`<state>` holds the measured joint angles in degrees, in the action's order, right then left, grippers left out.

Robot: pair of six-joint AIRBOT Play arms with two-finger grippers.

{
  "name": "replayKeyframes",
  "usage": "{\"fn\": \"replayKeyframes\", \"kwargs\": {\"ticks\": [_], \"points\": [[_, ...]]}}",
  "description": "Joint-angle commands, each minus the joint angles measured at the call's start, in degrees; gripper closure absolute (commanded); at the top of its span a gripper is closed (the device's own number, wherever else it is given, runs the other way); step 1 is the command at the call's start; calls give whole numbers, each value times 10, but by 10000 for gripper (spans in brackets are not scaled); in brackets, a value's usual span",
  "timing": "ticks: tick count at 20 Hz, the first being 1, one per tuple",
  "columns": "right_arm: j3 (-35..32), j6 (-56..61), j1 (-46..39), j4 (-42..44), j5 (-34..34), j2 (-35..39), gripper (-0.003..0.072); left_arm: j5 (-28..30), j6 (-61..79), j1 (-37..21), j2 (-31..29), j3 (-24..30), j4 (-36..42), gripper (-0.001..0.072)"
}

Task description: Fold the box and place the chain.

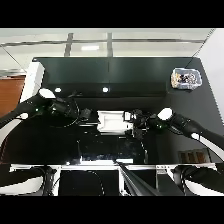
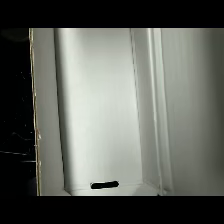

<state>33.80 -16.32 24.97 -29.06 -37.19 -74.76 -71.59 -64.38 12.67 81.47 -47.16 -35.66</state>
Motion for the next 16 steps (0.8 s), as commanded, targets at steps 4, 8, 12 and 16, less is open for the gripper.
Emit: {"fn": "replayKeyframes", "kwargs": {"ticks": [4,8,12,16], "points": [[0,0,0,0,0,0,496,69,-184,83,-1,-42,-134,87],[0,0,0,0,0,0,496,116,-255,122,-1,-43,-184,87],[0,0,0,0,0,0,496,139,-332,155,-1,-50,-256,87],[0,0,0,0,0,0,496,138,-464,217,-1,-83,-414,87]]}}
